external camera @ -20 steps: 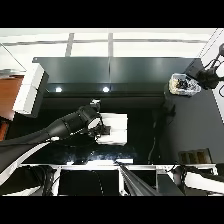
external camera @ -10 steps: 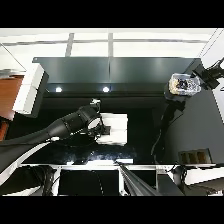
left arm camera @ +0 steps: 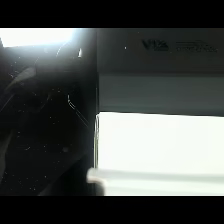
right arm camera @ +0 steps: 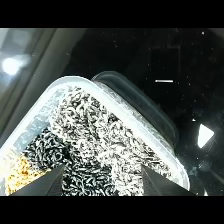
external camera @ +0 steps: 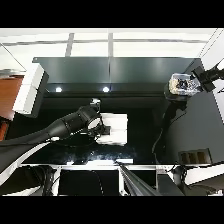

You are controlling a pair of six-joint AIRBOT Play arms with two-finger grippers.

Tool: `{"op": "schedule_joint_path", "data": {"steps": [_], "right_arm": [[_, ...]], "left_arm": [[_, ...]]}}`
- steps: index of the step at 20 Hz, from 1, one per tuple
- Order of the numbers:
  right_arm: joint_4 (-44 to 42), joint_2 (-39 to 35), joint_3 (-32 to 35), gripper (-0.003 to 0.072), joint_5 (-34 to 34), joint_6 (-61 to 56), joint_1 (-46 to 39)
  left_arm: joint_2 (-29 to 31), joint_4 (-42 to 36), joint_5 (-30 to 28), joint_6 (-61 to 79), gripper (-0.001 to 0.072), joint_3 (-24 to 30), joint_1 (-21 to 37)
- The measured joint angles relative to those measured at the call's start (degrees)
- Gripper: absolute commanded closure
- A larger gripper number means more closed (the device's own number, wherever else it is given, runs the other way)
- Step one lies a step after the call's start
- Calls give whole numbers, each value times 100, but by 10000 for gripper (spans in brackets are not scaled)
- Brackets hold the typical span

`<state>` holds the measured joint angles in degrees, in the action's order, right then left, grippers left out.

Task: Fold the box and place the chain.

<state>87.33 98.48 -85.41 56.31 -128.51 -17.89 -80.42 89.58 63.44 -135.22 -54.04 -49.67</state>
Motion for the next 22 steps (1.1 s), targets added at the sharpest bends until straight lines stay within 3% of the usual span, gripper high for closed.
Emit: {"op": "schedule_joint_path", "data": {"steps": [11, 12, 13, 16, 22], "right_arm": [[39, 319, -57, 155, -295, -236, -17], [20, 348, -57, 196, -341, -240, -17], [28, 372, -57, 344, -358, -238, -17], [26, 420, -66, 663, -356, -227, -24], [-52, 431, -557, 664, 101, 560, -42]], "left_arm": [[0, 0, 2, -2, 677, 0, 0], [0, -2, 2, -2, 677, 0, 0], [0, -2, 2, -2, 677, 0, 0], [0, -2, 4, -2, 677, 0, 0], [0, -4, 4, -4, 677, 0, 0]]}}
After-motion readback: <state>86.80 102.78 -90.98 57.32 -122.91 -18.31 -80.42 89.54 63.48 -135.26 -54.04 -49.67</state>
